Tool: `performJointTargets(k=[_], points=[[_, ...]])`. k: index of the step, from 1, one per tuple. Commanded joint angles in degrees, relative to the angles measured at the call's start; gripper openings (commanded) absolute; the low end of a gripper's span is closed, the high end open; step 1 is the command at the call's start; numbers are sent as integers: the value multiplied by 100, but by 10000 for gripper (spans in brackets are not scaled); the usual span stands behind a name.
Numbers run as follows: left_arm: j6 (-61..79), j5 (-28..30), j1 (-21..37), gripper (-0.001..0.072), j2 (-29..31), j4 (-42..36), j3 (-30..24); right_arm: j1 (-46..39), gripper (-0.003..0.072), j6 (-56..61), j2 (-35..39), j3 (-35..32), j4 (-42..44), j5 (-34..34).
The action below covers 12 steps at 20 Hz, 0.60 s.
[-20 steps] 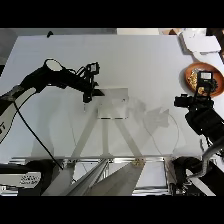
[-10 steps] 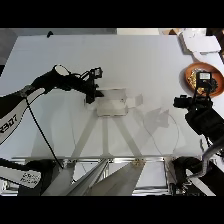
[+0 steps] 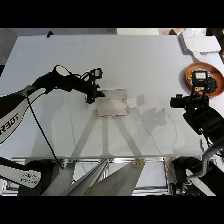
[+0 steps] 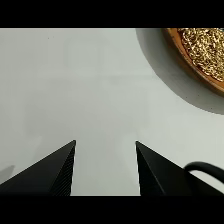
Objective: Fold the box and place the chain.
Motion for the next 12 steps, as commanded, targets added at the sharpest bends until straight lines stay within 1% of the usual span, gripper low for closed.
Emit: performJointTargets(k=[1, 2, 4, 7, 10, 12], points=[[11, -22, -7, 11, -4, 35, -4, 0, 408, -1132, 7, 13, 684, 210], [11, -22, -7, 11, -4, 35, -4, 9, 408, -1502, 7, 63, 844, 251], [11, -20, -7, 11, -4, 35, -4, 120, 408, -2212, 7, 345, 863, 234], [11, -20, -7, 11, -4, 35, -4, 431, 408, -2981, 7, 960, 863, 247], [11, -20, -4, 11, -4, 35, -4, 973, 408, -3980, 7, 1390, 866, 236], [11, -22, -7, 11, -4, 35, -4, 1394, 408, -4157, 7, 1458, 870, 238]])
